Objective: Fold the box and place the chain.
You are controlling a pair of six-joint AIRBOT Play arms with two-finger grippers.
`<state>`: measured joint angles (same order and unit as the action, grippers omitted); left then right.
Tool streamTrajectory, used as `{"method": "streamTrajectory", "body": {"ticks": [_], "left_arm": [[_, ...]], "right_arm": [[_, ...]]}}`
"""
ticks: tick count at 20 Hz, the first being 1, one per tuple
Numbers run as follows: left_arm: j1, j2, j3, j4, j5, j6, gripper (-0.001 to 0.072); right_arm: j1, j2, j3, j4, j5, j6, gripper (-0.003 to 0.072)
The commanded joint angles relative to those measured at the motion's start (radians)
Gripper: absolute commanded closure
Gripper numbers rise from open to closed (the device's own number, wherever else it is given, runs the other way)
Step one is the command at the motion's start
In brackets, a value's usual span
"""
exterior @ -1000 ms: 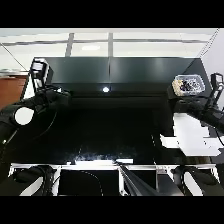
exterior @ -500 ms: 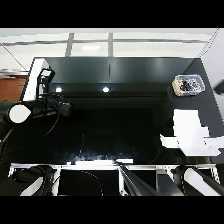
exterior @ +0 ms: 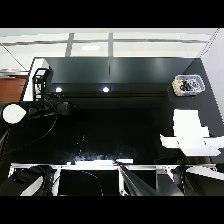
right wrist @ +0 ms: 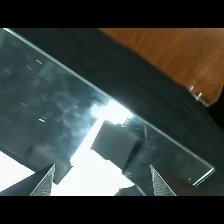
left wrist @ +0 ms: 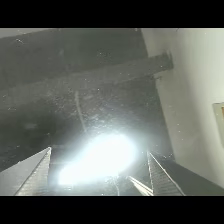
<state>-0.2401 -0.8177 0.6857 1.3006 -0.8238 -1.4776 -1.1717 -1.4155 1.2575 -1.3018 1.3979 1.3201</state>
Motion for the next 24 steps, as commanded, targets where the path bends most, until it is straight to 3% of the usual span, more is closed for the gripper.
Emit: {"method": "streamTrajectory", "body": {"ticks": [1, 3, 10, 12, 22, 23, 24], "left_arm": [[0.001, 0.001, 0.001, -0.028, 0.009, 0.0, -0.0006], [0.001, 0.001, 0.001, -0.039, 0.011, 0.0, -0.0006], [0.001, 0.0, 0.001, -0.069, 0.014, -0.001, -0.0005], [0.001, 0.0, 0.001, -0.079, 0.022, 0.0, -0.0005], [0.001, -0.032, 0.001, -0.08, 0.066, 0.0, -0.0004], [0.001, -0.037, 0.001, -0.08, 0.067, 0.0, -0.0004], [0.001, -0.041, 0.001, -0.08, 0.068, 0.0, -0.0004]], "right_arm": [[-0.039, -0.095, 0.006, 0.068, 0.083, -0.23, -0.0007], [-0.025, -0.146, 0.006, 0.042, 0.145, -0.296, -0.0007], [0.039, -0.23, -0.013, 0.044, 0.195, -0.52, -0.0004], [0.042, -0.23, -0.017, 0.034, 0.198, -0.554, 0.0195], [0.045, -0.23, -0.07, 0.015, 0.192, -0.582, 0.0203], [0.046, -0.23, -0.07, 0.04, 0.2, -0.582, 0.0395], [0.047, -0.23, -0.07, 0.069, 0.211, -0.583, 0.0661]]}}
